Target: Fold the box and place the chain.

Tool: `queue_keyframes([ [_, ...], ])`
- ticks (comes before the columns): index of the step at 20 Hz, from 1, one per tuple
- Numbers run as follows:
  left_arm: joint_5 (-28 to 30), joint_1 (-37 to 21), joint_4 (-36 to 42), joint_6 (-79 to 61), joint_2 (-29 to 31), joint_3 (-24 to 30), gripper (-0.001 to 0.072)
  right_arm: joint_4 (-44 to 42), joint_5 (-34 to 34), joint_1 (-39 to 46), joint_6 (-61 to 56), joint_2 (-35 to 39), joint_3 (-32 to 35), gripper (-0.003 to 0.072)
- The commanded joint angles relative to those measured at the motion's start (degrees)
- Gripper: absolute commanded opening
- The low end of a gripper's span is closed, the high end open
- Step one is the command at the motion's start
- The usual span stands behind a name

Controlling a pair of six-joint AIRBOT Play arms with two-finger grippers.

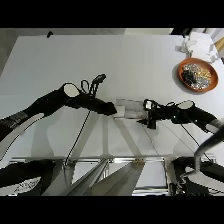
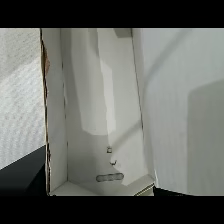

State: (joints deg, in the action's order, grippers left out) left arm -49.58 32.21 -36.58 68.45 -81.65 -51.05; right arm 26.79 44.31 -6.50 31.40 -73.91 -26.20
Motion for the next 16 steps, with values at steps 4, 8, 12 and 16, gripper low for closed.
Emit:
queue_keyframes([
  [4,2.67,3.67,-8.59,10.58,-2.82,-3.52,0.029,-0.02,0.0,-0.04,0.0,0.0,0.02,0.0413],
  [8,1.92,7.17,-16.15,18.01,-5.53,-8.87,0.0291,-0.02,0.0,-0.04,0.0,0.0,0.02,0.0413],
  [12,-1.62,9.6,-27.87,30.38,-6.45,-11.23,0.0352,-0.02,0.0,-0.04,0.0,0.0,0.02,0.0413],
  [16,-4.15,11.06,-32.22,38.18,-6.71,-14.1,0.0352,-0.02,0.0,-0.04,0.0,0.0,0.02,0.0413],
])
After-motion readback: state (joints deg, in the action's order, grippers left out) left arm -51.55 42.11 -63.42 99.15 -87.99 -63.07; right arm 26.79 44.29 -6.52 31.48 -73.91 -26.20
